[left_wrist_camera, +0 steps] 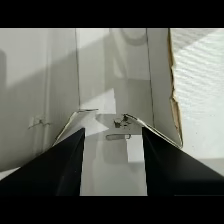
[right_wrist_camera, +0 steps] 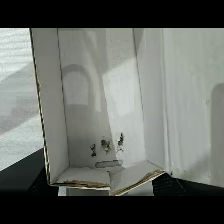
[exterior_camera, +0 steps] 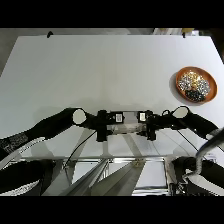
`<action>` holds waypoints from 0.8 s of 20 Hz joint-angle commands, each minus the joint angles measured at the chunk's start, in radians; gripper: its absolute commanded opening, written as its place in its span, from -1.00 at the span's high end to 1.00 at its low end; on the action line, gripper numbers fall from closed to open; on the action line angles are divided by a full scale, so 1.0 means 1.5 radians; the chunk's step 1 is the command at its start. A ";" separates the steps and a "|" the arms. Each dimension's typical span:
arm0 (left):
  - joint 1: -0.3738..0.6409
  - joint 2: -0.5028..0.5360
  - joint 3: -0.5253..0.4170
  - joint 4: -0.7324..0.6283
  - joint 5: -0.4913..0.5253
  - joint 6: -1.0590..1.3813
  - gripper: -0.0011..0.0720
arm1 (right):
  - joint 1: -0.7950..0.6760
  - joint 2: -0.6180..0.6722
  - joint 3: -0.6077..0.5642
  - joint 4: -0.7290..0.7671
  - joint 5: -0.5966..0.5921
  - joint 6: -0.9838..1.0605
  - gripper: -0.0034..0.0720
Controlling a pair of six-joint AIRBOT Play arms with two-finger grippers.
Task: Fold the box and place the chain.
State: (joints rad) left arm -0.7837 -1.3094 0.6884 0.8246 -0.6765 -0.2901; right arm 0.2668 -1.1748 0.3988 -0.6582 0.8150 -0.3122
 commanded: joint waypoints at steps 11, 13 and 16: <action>0.096 0.200 0.000 0.154 -0.137 -0.442 0.97 | 0.000 0.001 0.000 0.000 0.001 0.000 -0.24; 0.143 0.256 0.000 0.238 -0.174 -0.626 0.97 | 0.000 0.001 0.000 0.000 0.001 0.000 -0.24; 0.219 0.280 -0.001 0.305 -0.251 -0.817 0.97 | 0.000 0.001 0.000 0.000 0.001 0.000 -0.24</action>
State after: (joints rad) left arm -0.5499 -0.9474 0.6884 1.1496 -0.9436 -1.1683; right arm 0.2668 -1.1748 0.3988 -0.6579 0.8154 -0.3126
